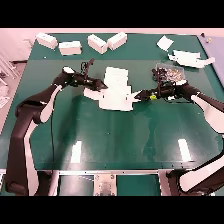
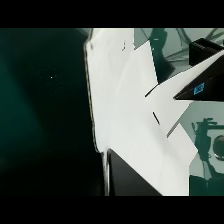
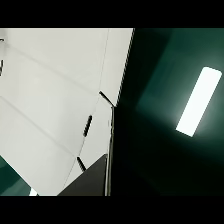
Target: Fold the box and place the chain.
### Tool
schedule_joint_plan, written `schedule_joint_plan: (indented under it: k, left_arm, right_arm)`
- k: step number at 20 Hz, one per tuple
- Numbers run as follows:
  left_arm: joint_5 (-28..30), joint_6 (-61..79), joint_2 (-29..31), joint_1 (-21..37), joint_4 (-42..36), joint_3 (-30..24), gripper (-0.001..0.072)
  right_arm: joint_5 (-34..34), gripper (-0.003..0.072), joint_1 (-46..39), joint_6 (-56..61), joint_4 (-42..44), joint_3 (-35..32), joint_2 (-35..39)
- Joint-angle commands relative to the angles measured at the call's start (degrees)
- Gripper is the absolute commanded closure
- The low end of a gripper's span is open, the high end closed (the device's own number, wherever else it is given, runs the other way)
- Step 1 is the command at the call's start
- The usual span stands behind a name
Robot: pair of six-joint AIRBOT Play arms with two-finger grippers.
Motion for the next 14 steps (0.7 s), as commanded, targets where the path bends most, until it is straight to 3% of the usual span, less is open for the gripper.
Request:
schedule_joint_plan:
  k: [1,6,10,14]
  left_arm:
    - [-1.11,8.79,-0.02,0.07,0.28,0.00,0.0688]
    - [-7.30,26.14,0.00,0.96,-2.05,-0.02,0.0689]
    - [-16.09,39.45,-0.02,4.02,-8.98,-0.61,0.0690]
    - [-16.68,47.78,-0.02,4.85,-10.47,-0.61,0.0691]
  right_arm:
    - [0.11,0.0680,0.07,-0.66,-0.17,0.02,-0.02]
    - [0.52,0.0680,0.07,-1.33,-0.35,0.02,-0.02]
    - [0.52,0.0680,0.09,-1.33,-0.35,0.02,-0.02]
    - [0.98,0.0680,0.09,-0.74,-0.35,0.02,-0.02]
